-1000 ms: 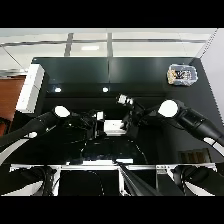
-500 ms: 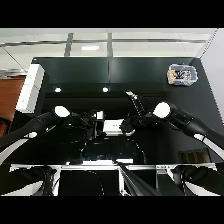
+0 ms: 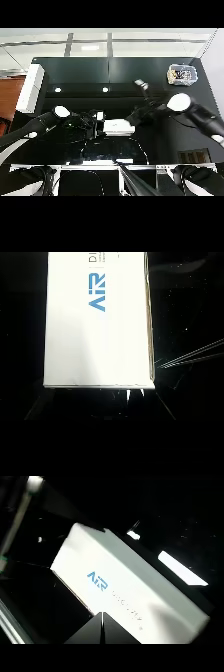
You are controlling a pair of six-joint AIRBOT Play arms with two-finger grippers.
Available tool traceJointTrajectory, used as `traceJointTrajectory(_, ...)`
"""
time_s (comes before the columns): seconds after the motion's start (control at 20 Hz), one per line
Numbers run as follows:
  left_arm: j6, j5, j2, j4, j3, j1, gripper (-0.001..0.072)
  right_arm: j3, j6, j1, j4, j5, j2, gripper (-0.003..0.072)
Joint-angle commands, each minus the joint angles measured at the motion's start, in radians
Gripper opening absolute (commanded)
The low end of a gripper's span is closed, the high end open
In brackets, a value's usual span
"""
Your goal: Fold the box and place the chain.
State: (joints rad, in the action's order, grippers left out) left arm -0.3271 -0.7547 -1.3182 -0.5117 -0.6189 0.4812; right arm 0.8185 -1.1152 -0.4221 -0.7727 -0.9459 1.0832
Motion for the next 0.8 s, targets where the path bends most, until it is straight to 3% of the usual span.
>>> traceJointTrajectory(0.0,0.002,-0.005,0.002,0.0,0.0,-0.002,0.0405,0.023,0.014,0.132,-0.08,-0.093,-0.127,0.0019)
traceJointTrajectory(0.1,0.068,-0.011,0.029,-0.026,-0.005,-0.002,0.0412,0.023,-0.011,0.219,-0.192,-0.185,-0.159,0.0019)
traceJointTrajectory(0.2,0.204,-0.017,0.085,-0.106,-0.023,-0.002,0.0713,0.02,-0.038,0.291,-0.268,-0.295,-0.16,0.0018)
traceJointTrajectory(0.3,0.343,-0.073,0.154,-0.185,-0.055,-0.002,0.0714,0.003,-0.039,0.338,-0.278,-0.334,-0.16,0.0018)
traceJointTrajectory(0.45,0.458,-0.149,0.191,-0.159,-0.125,0.013,0.0712,-0.035,-0.04,0.344,-0.268,-0.276,-0.16,0.0019)
traceJointTrajectory(0.6,0.497,-0.114,0.1,-0.15,-0.221,0.097,0.0711,-0.053,-0.04,0.344,-0.249,-0.197,-0.16,0.0018)
traceJointTrajectory(0.75,0.577,-0.08,-0.079,-0.154,-0.344,0.182,0.0711,-0.053,-0.04,0.344,-0.249,-0.177,-0.16,0.0018)
